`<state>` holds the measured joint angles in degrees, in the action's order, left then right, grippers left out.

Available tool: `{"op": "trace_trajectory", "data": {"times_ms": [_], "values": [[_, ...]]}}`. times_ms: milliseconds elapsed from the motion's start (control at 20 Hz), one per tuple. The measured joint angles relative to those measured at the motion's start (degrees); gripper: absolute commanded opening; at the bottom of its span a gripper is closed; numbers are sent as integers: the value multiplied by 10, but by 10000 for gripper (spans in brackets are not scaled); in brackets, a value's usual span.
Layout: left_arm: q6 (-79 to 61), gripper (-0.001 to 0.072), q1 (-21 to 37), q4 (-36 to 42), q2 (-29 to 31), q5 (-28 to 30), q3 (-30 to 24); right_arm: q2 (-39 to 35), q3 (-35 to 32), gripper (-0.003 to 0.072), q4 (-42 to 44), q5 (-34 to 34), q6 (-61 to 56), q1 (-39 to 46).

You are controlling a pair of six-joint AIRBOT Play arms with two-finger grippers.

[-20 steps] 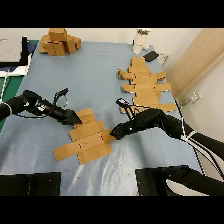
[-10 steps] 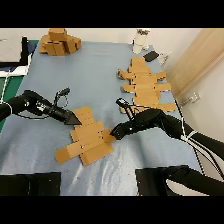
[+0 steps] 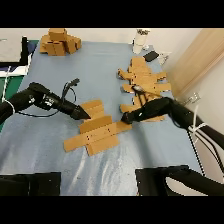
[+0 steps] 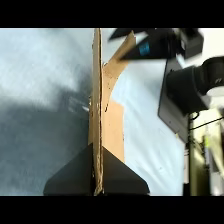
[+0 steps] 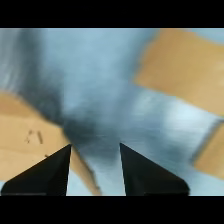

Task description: Fold the box.

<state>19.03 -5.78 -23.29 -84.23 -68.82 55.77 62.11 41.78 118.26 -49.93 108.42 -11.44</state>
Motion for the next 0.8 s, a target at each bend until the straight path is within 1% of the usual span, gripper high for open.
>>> {"op": "trace_trajectory", "data": {"times_ms": [50,100,250,400,600,800], "values": [[-17,11,-15,-8,5,7,1,-3,16,78,-16,-14,-24,17],[-33,11,-29,-19,8,14,1,-5,29,4,-25,-29,-42,30],[-79,11,-62,-35,13,34,2,-11,49,4,-27,-62,-72,41],[-107,12,-76,-45,5,44,2,-13,56,3,-23,-77,-86,26],[-145,11,-94,-37,-2,49,1,-14,59,3,-21,-75,-93,-8],[-185,11,-116,-12,16,83,-18,-14,60,3,-24,-64,-105,-28]]}}
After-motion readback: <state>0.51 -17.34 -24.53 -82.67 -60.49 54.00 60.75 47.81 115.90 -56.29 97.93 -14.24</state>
